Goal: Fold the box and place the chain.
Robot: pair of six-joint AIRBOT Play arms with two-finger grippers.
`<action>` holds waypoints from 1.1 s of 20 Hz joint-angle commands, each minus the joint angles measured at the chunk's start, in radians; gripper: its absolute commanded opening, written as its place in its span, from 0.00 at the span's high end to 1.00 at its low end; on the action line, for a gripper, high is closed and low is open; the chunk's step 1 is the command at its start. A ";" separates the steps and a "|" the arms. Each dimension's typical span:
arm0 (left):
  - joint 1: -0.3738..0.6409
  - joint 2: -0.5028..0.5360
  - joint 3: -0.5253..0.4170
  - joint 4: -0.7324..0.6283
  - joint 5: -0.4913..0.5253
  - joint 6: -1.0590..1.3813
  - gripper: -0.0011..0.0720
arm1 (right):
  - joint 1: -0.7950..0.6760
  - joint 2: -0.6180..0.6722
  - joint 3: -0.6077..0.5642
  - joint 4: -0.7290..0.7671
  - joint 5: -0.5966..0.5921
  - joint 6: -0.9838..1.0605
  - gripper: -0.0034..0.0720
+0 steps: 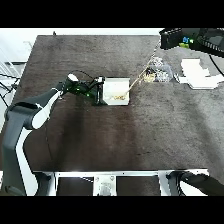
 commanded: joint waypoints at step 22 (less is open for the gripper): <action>0.000 0.000 0.000 0.000 0.000 0.000 0.26 | 0.194 -0.233 -0.035 -0.024 -0.023 0.060 0.94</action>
